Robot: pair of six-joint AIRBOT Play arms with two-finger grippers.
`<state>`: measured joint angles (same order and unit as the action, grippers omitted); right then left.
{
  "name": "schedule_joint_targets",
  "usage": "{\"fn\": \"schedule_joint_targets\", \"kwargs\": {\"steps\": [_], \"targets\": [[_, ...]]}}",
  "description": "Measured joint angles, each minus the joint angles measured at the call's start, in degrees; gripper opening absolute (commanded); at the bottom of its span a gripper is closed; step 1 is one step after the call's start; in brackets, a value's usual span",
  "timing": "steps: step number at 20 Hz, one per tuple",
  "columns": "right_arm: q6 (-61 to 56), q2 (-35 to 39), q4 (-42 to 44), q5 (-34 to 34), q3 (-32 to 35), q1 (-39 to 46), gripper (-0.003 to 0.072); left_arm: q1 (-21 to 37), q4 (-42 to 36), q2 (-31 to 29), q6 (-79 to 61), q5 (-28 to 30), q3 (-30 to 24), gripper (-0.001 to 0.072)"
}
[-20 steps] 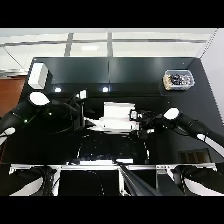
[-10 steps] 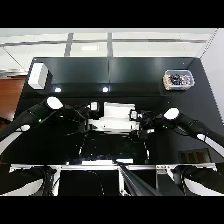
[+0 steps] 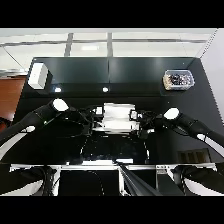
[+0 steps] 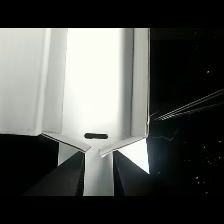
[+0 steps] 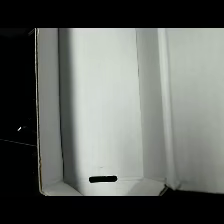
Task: Fold the box and place the chain.
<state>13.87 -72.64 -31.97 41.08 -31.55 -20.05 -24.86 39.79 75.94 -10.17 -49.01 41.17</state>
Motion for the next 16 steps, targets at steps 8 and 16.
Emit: {"fn": "schedule_joint_targets", "kwargs": {"steps": [8, 16], "targets": [[-0.15, 0.0, -0.02, 0.04, 0.0, 0.0, 0.0127, -2.97, -7.89, 1.51, -0.81, 2.78, 0.04, 0.022], [-0.15, 0.0, 0.02, -0.02, 0.0, 0.0, 0.0126, -4.92, -12.46, 4.0, -0.92, 6.03, 0.04, 0.0032]]}}
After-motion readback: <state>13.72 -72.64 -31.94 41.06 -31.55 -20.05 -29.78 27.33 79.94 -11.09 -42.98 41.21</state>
